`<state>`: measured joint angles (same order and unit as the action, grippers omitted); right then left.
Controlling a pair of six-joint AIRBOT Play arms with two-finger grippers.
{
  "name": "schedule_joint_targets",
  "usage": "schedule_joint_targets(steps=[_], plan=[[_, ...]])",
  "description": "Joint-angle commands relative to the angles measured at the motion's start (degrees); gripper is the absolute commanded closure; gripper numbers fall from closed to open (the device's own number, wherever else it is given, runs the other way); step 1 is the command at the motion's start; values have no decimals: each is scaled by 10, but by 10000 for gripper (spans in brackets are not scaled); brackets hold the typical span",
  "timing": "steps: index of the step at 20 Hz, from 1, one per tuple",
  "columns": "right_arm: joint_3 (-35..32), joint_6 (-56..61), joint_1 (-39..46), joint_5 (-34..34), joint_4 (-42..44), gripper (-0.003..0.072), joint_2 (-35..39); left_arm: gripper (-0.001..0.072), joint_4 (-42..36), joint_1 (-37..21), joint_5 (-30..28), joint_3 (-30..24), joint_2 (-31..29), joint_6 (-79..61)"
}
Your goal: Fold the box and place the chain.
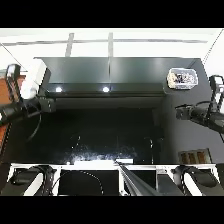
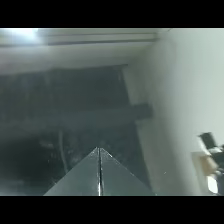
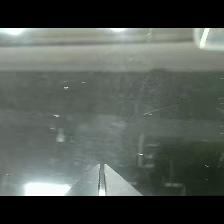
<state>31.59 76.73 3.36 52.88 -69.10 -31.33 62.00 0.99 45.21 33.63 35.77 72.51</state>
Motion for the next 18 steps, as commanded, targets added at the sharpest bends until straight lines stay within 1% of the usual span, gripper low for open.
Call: schedule_joint_targets(steps=[1,3,18], plan=[[-28,0,-2,1,-10,642,27,682,65,29,-43,-74,-84,23],[-28,0,-2,11,-10,642,27,682,61,29,-46,-74,-93,23],[-28,0,-2,10,-10,642,27,682,61,29,-45,-74,-92,23]])
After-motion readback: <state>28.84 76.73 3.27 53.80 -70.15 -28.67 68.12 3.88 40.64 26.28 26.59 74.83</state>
